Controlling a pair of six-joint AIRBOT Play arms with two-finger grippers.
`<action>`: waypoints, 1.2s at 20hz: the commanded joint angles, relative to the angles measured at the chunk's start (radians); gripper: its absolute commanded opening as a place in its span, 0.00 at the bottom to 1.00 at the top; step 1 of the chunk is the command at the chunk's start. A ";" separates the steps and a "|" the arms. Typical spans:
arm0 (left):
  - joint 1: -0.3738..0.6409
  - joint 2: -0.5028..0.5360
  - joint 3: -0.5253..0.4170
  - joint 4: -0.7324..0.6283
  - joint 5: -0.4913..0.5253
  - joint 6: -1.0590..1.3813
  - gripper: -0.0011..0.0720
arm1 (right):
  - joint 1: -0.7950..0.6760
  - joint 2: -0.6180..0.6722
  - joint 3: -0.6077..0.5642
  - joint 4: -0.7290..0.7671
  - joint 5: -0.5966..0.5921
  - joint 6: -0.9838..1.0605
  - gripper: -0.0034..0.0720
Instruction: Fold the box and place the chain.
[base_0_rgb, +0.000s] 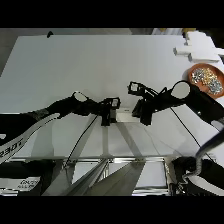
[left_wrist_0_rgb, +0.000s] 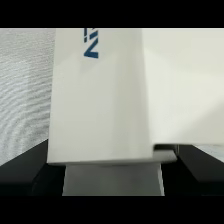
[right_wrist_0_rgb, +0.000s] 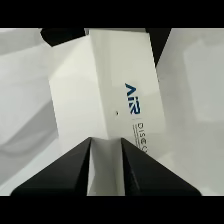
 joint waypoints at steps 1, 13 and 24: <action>0.000 0.000 0.000 0.000 0.000 0.000 0.07 | 0.002 0.020 -0.021 -0.050 -0.003 -0.006 0.41; 0.000 0.000 0.000 0.000 0.000 0.000 0.07 | 0.023 0.080 -0.053 -0.183 -0.060 0.021 0.25; 0.000 0.000 0.000 0.000 0.000 0.000 0.07 | 0.027 0.081 -0.053 -0.156 -0.060 0.020 0.31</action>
